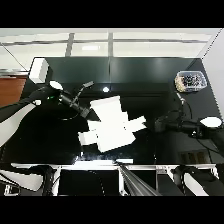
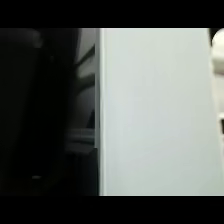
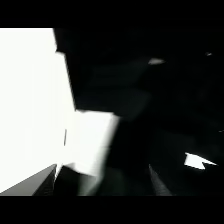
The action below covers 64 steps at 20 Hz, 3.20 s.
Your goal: Fold the box and place the chain.
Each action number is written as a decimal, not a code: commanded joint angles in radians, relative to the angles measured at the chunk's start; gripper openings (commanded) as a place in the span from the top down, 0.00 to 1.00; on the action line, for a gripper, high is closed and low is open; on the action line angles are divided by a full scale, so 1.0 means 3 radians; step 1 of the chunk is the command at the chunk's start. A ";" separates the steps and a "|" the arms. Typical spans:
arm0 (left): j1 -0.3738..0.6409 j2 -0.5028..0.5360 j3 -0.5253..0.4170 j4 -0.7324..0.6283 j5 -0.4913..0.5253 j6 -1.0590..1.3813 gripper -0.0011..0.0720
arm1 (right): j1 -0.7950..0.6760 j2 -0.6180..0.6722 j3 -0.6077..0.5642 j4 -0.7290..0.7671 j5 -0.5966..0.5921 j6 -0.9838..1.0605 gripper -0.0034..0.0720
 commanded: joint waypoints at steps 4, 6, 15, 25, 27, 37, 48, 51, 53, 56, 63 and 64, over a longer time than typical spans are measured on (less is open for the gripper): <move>-0.0294 0.0543 0.0017 0.0395 0.0430 -0.0128 0.95 | -0.0191 0.0003 0.0930 -0.0945 0.0662 -0.0102 0.08; -0.0458 0.0888 -0.0149 0.0434 0.1040 -0.0079 0.95 | -0.0186 0.0003 0.1082 -0.0833 0.0554 -0.0375 0.08; -0.1052 0.0882 -0.0175 0.0834 0.1876 0.1347 0.95 | 0.0743 -0.0020 0.1092 -0.1425 -0.0137 -0.1177 0.08; -0.1041 0.0604 -0.0177 0.0860 0.1998 0.1280 0.95 | 0.1177 -0.0140 0.0601 -0.1475 -0.0271 -0.1181 0.08; -0.1041 0.0589 -0.0177 0.0877 0.1968 0.1280 0.95 | 0.1321 -0.0154 0.0510 -0.1525 -0.0402 -0.1180 0.08; -0.1039 0.0589 -0.0175 0.0876 0.1984 0.1280 0.95 | 0.1723 -0.0407 0.0322 -0.1507 -0.0722 -0.1184 0.08; -0.1039 0.0589 -0.0175 0.0875 0.1887 0.1282 0.95 | 0.1762 -0.0413 0.0573 -0.1364 -0.1030 -0.1530 0.08; -0.1039 0.0589 -0.0175 0.0875 0.1837 0.1284 0.95 | 0.1733 -0.0413 0.0627 -0.1336 -0.1161 -0.1548 0.08; -0.1039 0.0589 -0.0175 0.0875 0.1837 0.1284 0.95 | 0.1728 -0.0413 0.0631 -0.1312 -0.1230 -0.1638 0.08; -0.1039 0.0589 -0.0175 0.0875 0.1839 0.1286 0.95 | 0.1728 -0.0421 0.0631 -0.1241 -0.1246 -0.1745 0.08; -0.1039 0.0590 -0.0175 0.0875 0.1825 0.1423 0.95 | 0.1609 -0.0568 0.0632 -0.0760 -0.1260 -0.2113 0.08; -0.1039 0.0590 -0.0175 0.0875 0.1823 0.1423 0.95 | 0.1544 -0.0568 0.0632 -0.0750 -0.1239 -0.2113 0.08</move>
